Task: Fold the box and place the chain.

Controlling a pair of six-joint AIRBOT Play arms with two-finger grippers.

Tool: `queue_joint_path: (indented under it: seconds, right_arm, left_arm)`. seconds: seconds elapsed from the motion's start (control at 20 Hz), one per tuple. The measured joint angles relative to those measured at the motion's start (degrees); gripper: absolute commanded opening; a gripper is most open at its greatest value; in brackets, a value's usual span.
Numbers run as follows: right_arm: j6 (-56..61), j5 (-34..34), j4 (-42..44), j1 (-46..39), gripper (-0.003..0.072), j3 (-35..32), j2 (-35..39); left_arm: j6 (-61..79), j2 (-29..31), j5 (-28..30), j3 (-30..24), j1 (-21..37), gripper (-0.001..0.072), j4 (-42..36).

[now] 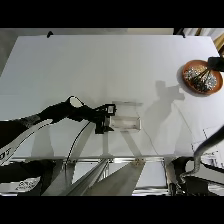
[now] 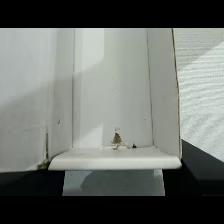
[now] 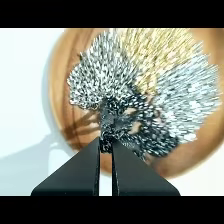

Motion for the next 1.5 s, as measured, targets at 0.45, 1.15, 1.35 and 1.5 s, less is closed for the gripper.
queue_joint_path:
  seconds: [0.45, 1.15, 1.35, 1.5]
  right_arm:
    - [-9.14, 15.23, 12.48, 0.0, 0.002, 0.0, 23.93]
    - [-10.64, 34.8, 28.04, 5.66, 0.002, -0.11, 40.85]
    - [-9.01, 37.92, 28.72, 12.55, 0.002, -2.49, 41.42]
    - [-8.13, 38.62, 28.72, 17.2, 0.002, -8.28, 41.57]
  left_arm:
    - [0.02, 0.0, 0.0, 0.0, -0.02, 0.0394, 0.02]
    - [0.02, 0.0, 0.02, 0.0, -0.02, 0.0394, 0.0]
    - [0.02, 0.0, 0.0, 0.0, -0.02, 0.0394, 0.02]
    - [0.0, 0.0, 0.02, 0.0, 0.0, 0.0394, 0.0]
